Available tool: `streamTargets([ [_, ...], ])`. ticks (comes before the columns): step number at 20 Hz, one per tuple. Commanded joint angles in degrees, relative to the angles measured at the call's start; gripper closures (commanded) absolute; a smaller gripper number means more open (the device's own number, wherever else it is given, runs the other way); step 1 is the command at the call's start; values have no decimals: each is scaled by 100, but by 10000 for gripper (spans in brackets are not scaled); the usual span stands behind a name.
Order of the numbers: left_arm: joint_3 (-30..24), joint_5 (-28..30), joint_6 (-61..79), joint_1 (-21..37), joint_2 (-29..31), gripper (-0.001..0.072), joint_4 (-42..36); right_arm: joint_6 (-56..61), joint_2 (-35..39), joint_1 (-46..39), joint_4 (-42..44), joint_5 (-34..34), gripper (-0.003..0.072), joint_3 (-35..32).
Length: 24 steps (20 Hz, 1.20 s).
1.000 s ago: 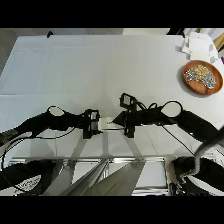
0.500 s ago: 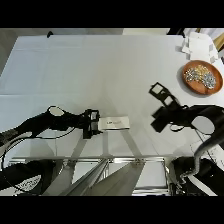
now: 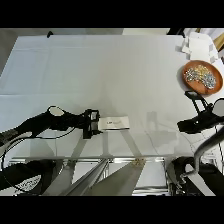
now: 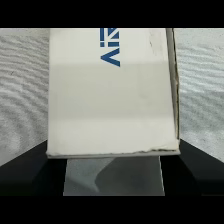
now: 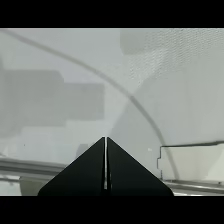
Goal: Fold the box and place the chain.
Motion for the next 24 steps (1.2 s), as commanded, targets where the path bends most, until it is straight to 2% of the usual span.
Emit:
streamTargets([
  [1,2,0,0,4,4,455,2,46,-192,-313,149,225,671,-184],
  [5,2,0,2,4,4,455,2,175,-192,-313,219,20,671,-184],
  [24,2,-4,0,4,4,455,2,173,-192,-313,212,39,671,-184],
])
